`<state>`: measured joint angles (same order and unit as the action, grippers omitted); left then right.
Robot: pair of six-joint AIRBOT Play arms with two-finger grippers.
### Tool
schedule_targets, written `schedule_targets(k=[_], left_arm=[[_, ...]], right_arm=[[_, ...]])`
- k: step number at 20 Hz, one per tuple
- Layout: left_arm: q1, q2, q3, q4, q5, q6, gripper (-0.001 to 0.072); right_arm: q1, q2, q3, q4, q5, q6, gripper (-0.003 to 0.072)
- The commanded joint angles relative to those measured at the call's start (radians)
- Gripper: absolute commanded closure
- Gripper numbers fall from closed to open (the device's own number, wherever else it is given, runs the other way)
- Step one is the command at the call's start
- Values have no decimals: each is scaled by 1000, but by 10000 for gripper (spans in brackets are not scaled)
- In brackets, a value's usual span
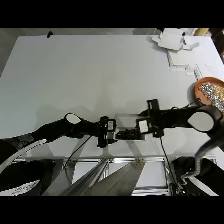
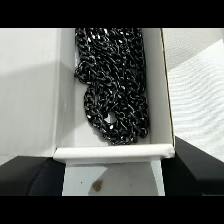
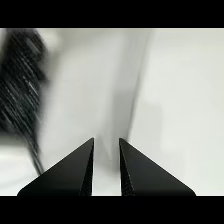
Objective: Fold the box and place the chain.
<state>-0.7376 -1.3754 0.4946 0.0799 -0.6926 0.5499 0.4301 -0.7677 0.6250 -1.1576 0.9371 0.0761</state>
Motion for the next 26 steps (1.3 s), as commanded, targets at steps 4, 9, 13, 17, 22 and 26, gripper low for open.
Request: schedule_targets(k=[4, 9, 13, 17, 22, 26], left_arm=[[0, 0, 0, 0, 0, 0, 438], [0, 0, 0, 0, 0, 0, 438], [0, 0, 0, 0, 0, 0, 438], [0, 0, 0, 0, 0, 0, 438], [0, 0, 0, 0, 0, 0, 438], [0, 0, 0, 0, 0, 0, 438]], right_arm=[[-366, -46, 3, -110, 100, -17, 504], [-501, -207, -19, -115, 87, -96, 505], [-501, -333, -26, -116, 83, -185, 506], [-501, -395, -27, -118, 45, -200, 507], [-501, -432, -27, -117, 42, -216, 541], [-493, -401, -27, -115, 137, -215, 668]])
